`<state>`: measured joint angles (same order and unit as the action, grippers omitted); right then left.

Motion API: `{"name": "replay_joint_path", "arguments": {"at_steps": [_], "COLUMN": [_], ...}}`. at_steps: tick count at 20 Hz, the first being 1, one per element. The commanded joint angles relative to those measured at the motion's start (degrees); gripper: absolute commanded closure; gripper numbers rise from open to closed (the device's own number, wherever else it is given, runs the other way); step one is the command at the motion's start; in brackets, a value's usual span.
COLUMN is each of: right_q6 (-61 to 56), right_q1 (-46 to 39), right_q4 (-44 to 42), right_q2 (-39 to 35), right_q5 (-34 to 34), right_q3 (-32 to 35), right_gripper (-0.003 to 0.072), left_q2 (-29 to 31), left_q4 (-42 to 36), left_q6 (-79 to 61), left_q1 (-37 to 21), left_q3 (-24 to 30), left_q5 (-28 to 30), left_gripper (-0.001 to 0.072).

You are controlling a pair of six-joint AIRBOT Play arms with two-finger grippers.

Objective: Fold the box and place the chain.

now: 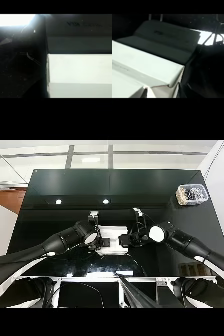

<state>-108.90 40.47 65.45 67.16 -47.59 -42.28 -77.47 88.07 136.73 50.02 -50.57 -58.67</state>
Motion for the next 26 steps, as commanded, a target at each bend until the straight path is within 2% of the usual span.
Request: {"name": "replay_joint_path", "arguments": {"at_steps": [1, 8, 9, 16, 18, 26], "right_q6": [-4.6, -14.3, -14.8, -20.4, -21.4, -24.7], "right_q1": [0.5, 6.7, 7.3, 7.9, 7.9, 8.0], "right_q4": [2.8, 17.7, 18.2, 18.1, 18.1, 18.3], "right_q2": [1.4, 7.9, 8.7, 12.2, 13.6, 14.5], "right_q5": [-1.6, -12.6, -13.2, -14.4, -16.2, -16.7], "right_q3": [-1.6, -9.1, -9.9, -13.7, -14.4, -14.6], "right_gripper": [0.0271, 0.0273, 0.0369, 0.0388, 0.0498, 0.0498], "left_q2": [0.0, 0.0, 0.0, 0.0, 0.0, 0.0], "left_q4": [0.0, 0.2, 0.2, 0.2, 0.2, 0.1], "left_q6": [0.0, 0.0, 0.0, 0.0, 0.0, 0.0], "left_q1": [-0.1, -0.1, -0.1, -0.1, 0.0, 0.0], "left_q3": [0.0, 0.0, 0.0, 0.0, 0.0, 0.0], "left_q5": [0.0, 0.0, 0.1, 0.1, 0.0, -0.1], "left_gripper": [0.0679, 0.0679, 0.0679, 0.0679, 0.0679, 0.0679]}}
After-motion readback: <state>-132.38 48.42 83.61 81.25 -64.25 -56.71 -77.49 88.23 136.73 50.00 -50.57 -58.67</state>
